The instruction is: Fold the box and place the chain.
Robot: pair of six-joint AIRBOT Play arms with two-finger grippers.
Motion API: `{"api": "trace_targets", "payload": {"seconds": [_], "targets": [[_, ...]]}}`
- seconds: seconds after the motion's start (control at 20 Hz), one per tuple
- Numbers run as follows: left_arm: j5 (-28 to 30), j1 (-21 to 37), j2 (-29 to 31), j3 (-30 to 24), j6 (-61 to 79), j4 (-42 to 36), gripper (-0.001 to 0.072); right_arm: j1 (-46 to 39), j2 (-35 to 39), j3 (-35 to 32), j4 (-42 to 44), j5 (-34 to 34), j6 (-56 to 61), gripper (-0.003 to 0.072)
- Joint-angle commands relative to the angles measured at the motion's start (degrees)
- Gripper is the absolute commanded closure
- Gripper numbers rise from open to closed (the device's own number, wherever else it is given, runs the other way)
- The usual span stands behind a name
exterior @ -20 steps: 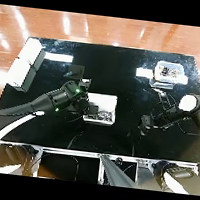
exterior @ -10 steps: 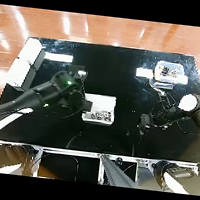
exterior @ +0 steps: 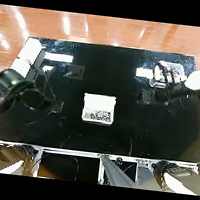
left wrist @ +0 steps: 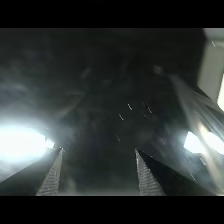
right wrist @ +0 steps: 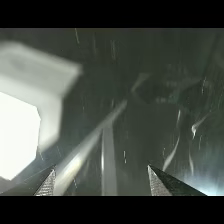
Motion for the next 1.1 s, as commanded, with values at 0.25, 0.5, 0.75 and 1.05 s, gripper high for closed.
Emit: {"api": "trace_targets", "payload": {"seconds": [0.25, 0.5, 0.75, 1.05], "targets": [[-10.54, 4.96, 4.42, -10.36, 10.51, -13.77, 0.0156, 15.23, -33.59, 38.95, -0.42, 8.63, -12.76, -0.0027], [-13.27, 5.01, 4.42, -10.36, 12.59, -13.70, 0.0156, 21.75, -35.01, 38.97, 0.79, 10.34, -17.64, -0.0027], [-14.75, 5.03, 4.42, -10.36, 13.46, -13.51, 0.0156, 22.73, -34.58, 38.97, 3.23, 17.25, -17.68, -0.0027], [-18.69, 5.01, 4.42, -10.36, 13.46, -13.38, 0.0156, 22.86, -28.94, 38.97, 3.23, 19.26, -16.00, -0.0026]]}}
